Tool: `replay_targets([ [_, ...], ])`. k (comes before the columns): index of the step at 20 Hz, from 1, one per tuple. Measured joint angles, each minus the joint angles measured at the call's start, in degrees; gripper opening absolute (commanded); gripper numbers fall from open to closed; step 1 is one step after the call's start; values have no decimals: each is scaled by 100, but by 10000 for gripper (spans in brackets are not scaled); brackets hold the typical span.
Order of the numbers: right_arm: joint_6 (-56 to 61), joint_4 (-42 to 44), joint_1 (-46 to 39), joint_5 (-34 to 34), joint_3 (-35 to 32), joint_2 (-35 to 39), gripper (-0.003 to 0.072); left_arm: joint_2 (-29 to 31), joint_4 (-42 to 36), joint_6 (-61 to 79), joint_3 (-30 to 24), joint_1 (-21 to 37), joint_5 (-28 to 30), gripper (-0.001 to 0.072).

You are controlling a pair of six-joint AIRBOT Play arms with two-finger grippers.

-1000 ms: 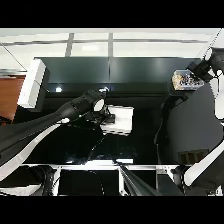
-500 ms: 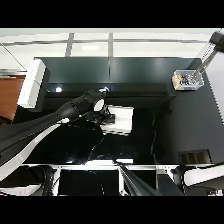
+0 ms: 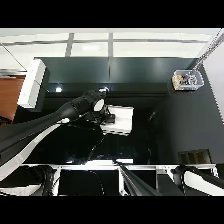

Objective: Fold the box and place the chain.

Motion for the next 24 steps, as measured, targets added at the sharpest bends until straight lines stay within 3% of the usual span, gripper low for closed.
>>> replay_targets([
  [6,-138,901,203,260,0,560,8,0,0,0,0,0,2,26],
  [16,-162,1569,1355,1119,-61,675,8,0,0,0,0,0,7,27],
  [24,-131,2741,1530,1093,-66,675,8,0,0,0,0,0,7,27],
])
